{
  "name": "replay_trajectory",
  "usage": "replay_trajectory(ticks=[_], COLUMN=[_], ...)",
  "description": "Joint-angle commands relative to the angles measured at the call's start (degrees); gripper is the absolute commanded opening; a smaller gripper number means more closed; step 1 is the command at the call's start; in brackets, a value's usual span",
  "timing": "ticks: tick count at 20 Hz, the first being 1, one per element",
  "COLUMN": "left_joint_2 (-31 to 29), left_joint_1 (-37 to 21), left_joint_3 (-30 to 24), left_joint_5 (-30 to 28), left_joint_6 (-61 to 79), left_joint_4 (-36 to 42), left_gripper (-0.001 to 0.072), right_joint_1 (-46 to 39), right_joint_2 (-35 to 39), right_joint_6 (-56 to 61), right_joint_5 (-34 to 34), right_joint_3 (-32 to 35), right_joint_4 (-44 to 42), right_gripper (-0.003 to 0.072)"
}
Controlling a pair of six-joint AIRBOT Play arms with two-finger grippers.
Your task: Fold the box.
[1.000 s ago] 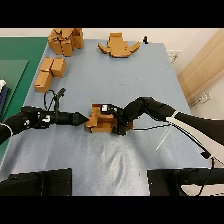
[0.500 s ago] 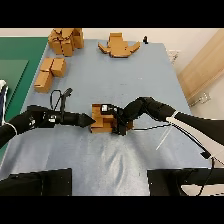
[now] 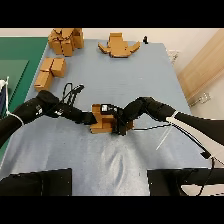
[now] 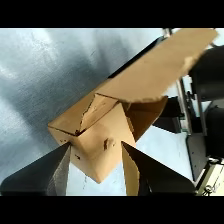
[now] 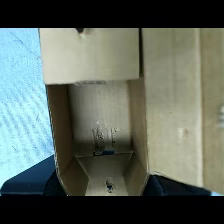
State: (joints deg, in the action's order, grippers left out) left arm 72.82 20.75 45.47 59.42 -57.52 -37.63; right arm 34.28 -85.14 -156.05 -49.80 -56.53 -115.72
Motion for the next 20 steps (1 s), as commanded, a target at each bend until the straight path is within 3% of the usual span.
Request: replay_trajectory(ticks=[1,6,10,15,16,18,19,20], left_joint_2=[-0.04,-0.02,0.02,0.02,0.04,0.04,0.04,0.04], left_joint_1=[4.24,8.61,12.33,14.95,15.63,16.79,17.22,17.81], left_joint_3=[3.93,5.73,5.73,5.77,5.81,5.92,5.95,5.97], left_joint_5=[-0.79,-4.57,-5.16,-6.45,-6.97,-8.66,-9.92,-10.80], left_joint_6=[-20.65,-26.32,-35.60,-44.72,-46.12,-47.63,-47.56,-46.95], left_joint_4=[-15.74,-17.81,-26.58,-31.10,-32.79,-34.73,-34.62,-34.58], left_gripper=[0.0496,0.0495,0.0495,0.0493,0.0448,0.0267,0.0124,0.0036], right_joint_1=[0.00,0.00,0.00,0.00,0.00,0.00,0.00,0.00], right_joint_2=[-0.02,-0.04,-0.04,-0.09,-0.15,-0.20,-0.20,-0.20], right_joint_6=[0.00,0.00,0.00,0.00,0.00,0.02,0.02,0.00], right_joint_5=[0.55,1.38,1.38,1.53,1.62,1.77,1.79,1.79], right_joint_3=[-0.04,-0.04,-0.04,-0.04,-0.04,-0.04,-0.04,-0.04], right_joint_4=[-0.07,-0.22,-0.20,-0.22,-0.22,-0.24,-0.24,-0.24], right_gripper=[0.0508,0.0508,0.0508,0.0508,0.0508,0.0508,0.0508,0.0508])
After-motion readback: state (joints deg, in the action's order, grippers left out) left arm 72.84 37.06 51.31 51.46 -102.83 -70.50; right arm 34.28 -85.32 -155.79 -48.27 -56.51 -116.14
